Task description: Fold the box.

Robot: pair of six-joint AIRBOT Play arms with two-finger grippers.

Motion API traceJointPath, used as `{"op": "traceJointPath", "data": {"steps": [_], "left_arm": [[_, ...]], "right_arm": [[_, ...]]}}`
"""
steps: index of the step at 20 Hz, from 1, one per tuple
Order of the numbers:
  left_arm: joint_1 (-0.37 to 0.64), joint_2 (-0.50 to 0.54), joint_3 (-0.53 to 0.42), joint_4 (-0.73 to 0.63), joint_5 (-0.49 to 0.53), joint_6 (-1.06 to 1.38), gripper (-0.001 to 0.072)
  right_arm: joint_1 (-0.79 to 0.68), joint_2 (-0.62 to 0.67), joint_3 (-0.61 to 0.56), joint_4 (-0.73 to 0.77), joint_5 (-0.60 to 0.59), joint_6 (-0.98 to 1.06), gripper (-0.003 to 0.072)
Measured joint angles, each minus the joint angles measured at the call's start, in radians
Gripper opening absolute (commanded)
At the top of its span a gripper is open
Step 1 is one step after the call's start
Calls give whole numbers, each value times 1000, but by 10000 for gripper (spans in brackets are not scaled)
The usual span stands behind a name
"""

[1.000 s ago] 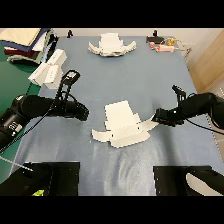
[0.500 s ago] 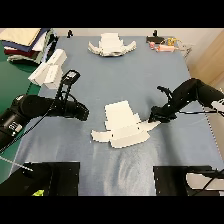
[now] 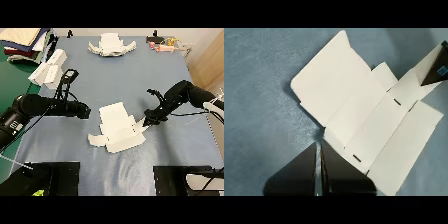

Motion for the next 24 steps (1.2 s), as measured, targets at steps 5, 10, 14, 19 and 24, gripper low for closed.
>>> {"op": "traceJointPath", "data": {"steps": [5, 10, 14, 19, 24], "left_arm": [[130, -48, 42, -12, -49, -73, 227], [286, -173, 85, -137, -204, 16, 253], [333, -302, 94, -290, -296, 151, 254], [346, -462, 101, -426, -341, 306, 503], [313, -594, 140, -467, -355, 393, 535]], "right_arm": [[101, 188, -195, 42, 183, 23, 3], [195, 430, -407, 51, 385, 63, 3], [227, 505, -475, 48, 459, 71, 3], [237, 528, -496, 47, 480, 72, 3], [239, 532, -500, 47, 489, 72, 3]]}}
